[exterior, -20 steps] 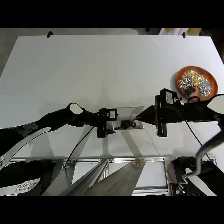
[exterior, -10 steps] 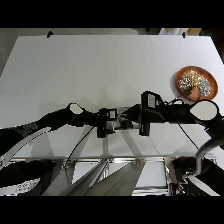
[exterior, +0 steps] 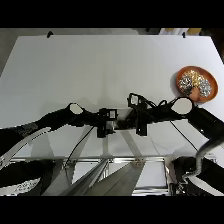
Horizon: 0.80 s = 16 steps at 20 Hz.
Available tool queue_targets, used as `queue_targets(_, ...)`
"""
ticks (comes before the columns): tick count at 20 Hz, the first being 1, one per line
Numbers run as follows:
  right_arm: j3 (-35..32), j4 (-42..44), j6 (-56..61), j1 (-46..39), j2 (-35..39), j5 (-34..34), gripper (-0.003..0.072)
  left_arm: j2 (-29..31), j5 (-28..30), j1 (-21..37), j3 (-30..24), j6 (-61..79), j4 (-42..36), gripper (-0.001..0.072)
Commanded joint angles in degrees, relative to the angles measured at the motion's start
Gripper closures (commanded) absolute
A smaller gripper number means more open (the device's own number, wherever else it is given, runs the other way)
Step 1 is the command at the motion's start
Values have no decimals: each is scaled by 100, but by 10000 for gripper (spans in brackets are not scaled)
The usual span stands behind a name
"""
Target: Fold the box and place the chain.
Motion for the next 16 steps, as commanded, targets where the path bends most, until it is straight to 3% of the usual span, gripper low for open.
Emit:
queue_targets(1,4,-278,35,-496,476,671,636,7,2,0,4,2,2,499)
queue_targets(4,2,-774,105,-1473,955,1021,670,4,2,0,4,2,2,499)
queue_targets(6,0,-1034,588,-2002,968,837,670,4,2,0,4,2,2,499)
queue_targets(9,-2,-2006,1469,-2162,686,413,665,7,2,0,4,2,2,499)
queue_targets(11,-4,-2284,855,-2127,348,437,519,4,0,0,4,2,2,499)
queue_targets(13,-4,-2284,-404,-1932,-48,723,451,4,2,0,4,2,2,499)
queue_targets(14,-4,-2286,-769,-1816,-238,745,347,4,2,0,4,2,2,499)
queue_targets(16,-4,-2308,-1027,-1626,-538,693,287,7,2,0,4,2,2,499)
